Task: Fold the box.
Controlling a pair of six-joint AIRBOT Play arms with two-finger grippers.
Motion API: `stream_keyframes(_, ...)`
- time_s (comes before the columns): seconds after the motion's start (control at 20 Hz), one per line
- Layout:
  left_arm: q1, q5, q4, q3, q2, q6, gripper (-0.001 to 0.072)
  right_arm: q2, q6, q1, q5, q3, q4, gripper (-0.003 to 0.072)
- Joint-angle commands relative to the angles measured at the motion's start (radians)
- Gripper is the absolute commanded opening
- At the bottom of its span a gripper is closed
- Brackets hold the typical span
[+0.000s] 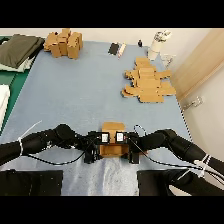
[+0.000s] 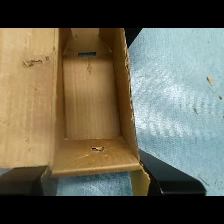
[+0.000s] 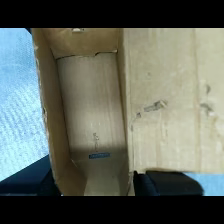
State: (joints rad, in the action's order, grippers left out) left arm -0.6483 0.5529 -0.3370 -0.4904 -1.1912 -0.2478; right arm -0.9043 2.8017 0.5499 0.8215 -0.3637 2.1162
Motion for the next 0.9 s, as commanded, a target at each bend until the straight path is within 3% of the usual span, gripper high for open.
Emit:
stream_keyframes(0.0, 0.000, -0.001, 0.000, -0.001, 0.000, 0.000, 0.0523, 0.001, 0.000, 0.000, 0.000, 0.000, 0.000, 0.0511)
stream_keyframes(0.4, 0.000, -0.001, 0.000, -0.001, 0.000, 0.000, 0.0523, 0.001, 0.000, 0.000, 0.000, -0.001, 0.000, 0.0511)
stream_keyframes(0.45, 0.000, -0.001, 0.000, -0.001, 0.000, 0.000, 0.0523, 0.001, 0.000, 0.000, 0.000, -0.001, 0.003, 0.0528)
stream_keyframes(0.5, 0.000, -0.001, 0.000, -0.001, 0.000, 0.000, 0.0523, 0.001, 0.000, 0.000, 0.003, -0.002, 0.011, 0.0719)
stream_keyframes(0.85, 0.000, -0.001, 0.000, -0.001, 0.000, 0.000, 0.0523, 0.022, -0.077, -0.002, 0.046, -0.035, -0.041, 0.0719)
